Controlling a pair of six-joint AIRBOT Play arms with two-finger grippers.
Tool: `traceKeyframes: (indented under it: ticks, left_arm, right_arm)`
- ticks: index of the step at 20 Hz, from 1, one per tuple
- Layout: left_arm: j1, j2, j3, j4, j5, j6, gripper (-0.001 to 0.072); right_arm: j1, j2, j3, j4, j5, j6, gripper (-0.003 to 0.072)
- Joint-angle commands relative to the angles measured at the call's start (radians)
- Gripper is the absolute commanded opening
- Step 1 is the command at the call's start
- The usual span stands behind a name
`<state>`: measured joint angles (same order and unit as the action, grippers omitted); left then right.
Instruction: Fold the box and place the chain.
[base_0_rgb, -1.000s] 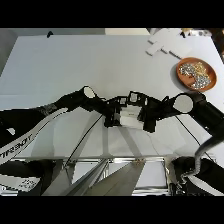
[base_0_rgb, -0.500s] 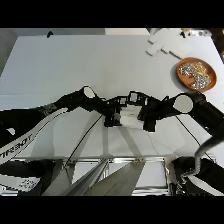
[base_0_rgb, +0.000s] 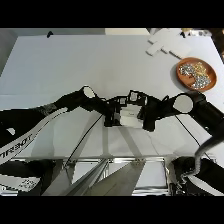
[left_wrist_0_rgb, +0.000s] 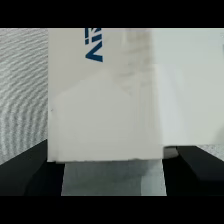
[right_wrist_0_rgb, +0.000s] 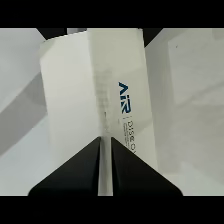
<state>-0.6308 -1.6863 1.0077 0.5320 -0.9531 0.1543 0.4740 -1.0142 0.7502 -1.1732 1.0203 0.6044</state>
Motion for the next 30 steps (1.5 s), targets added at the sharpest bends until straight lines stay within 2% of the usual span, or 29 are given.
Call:
traceKeyframes:
  ticks: [1,3,5,6,9,16,22,25,26,30]
  left_arm:
    - [0.0,0.0,0.0,0.0,-0.001,-0.001,0.0171]
    - [0.0,0.0,0.0,0.0,-0.001,-0.001,0.0171]
    - [0.0,0.0,0.0,0.0,-0.001,-0.001,0.0171]
    - [0.0,0.0,0.0,0.0,-0.001,-0.001,0.0171]
    - [0.0,0.0,0.0,0.0,-0.001,-0.001,0.0171]
    - [0.0,0.0,0.0,0.0,-0.001,-0.001,0.0171]
    - [0.0,0.0,0.0,0.0,-0.001,-0.001,0.0171]
    - [0.0,0.0,0.0,0.0,-0.001,-0.001,0.0171]
    - [0.0,0.0,0.0,0.0,-0.001,-0.001,0.0171]
    - [0.0,0.0,0.0,0.0,-0.001,-0.001,0.0171]
  right_arm:
    - [0.001,0.0,0.0,0.005,0.078,-0.01,0.0135]
    - [0.001,0.0,0.0,0.027,0.079,-0.011,0.0146]
    - [0.001,0.0,0.0,0.029,0.087,-0.011,0.0271]
    - [0.001,0.0,0.0,0.022,0.093,-0.011,0.0278]
    - [0.001,0.0,-0.001,0.002,0.074,-0.008,0.0235]
    - [0.001,0.0,-0.008,-0.078,0.009,0.027,0.0215]
    - [0.001,0.0,-0.008,-0.083,0.008,0.027,0.01]
    - [0.001,0.0,-0.008,-0.083,0.008,0.027,0.009]
    - [0.001,0.0,-0.008,-0.084,0.008,0.027,0.006]
    - [0.001,0.0,-0.015,-0.084,-0.006,0.027,0.0057]
